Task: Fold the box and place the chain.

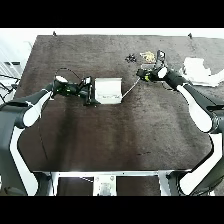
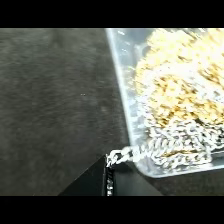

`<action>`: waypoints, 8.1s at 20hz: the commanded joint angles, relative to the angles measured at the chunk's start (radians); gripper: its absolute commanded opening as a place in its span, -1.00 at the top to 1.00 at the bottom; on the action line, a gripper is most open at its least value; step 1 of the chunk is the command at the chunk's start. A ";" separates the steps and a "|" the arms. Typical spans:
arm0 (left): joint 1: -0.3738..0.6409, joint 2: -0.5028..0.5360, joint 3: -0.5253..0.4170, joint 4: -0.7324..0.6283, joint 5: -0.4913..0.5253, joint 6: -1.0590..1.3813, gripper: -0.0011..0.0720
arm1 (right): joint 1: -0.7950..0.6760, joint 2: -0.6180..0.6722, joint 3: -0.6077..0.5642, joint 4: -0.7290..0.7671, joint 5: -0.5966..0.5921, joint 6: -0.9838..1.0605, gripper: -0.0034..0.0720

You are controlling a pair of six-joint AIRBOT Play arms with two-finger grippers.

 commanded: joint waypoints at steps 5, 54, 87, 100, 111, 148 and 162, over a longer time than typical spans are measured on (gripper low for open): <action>0.000 0.000 0.000 0.000 -0.001 0.000 -0.48 | 0.073 0.354 0.014 -0.007 0.196 -0.148 0.89; 0.000 0.000 0.000 0.000 -0.002 0.000 -0.48 | 0.233 0.376 -0.265 -0.211 0.108 0.023 -0.32; 0.000 0.000 0.000 0.000 0.000 0.000 -0.48 | 0.180 0.533 -0.003 0.003 0.363 -0.249 0.89; 0.000 0.000 0.000 0.000 0.000 0.000 -0.48 | 0.388 0.440 -0.280 0.013 0.073 -0.254 0.89; 0.000 0.000 0.000 0.000 0.000 0.000 -0.48 | 0.386 0.408 -0.329 -0.053 -0.036 -0.265 0.72; 0.000 0.000 0.000 0.000 0.001 0.000 -0.48 | 0.123 -0.061 0.243 0.543 0.832 -1.329 0.16; 0.000 0.000 0.000 0.000 0.002 0.000 -0.48 | 0.193 -0.061 0.243 0.429 0.795 -1.334 -0.06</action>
